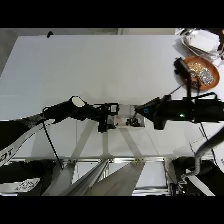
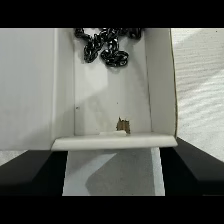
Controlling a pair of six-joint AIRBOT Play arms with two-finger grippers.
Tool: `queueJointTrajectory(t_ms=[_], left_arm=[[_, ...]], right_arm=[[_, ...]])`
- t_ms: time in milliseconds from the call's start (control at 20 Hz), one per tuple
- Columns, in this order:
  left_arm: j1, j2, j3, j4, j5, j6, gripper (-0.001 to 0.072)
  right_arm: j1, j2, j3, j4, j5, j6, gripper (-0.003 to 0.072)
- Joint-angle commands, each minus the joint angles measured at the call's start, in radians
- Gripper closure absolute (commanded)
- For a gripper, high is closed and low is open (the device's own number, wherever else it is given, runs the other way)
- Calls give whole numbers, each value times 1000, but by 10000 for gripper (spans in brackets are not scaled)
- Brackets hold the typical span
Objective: Fold the box and place the chain.
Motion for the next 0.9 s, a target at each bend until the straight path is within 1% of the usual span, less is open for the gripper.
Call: queueJointTrajectory(t_ms=[0, 100, 250, 400, 700, 850], left_arm=[[0, 0, 0, 0, 0, 0, 390], [0, 0, 0, 0, 0, 0, 390], [0, 0, 0, 0, 1, 0, 390], [0, 0, 0, 0, 0, 0, 390], [0, 0, 0, 0, 1, 0, 390], [0, 0, 0, 0, 0, 0, 390]], right_arm=[[89, -106, -4, -84, -48, 25, 666], [108, -160, -4, -100, -55, 44, 666], [134, -201, -4, -180, -64, 103, 666], [142, -232, -6, -240, -117, 148, 666], [145, -356, -19, -247, -179, 182, 666], [179, -377, -22, -238, -212, 183, 653]])
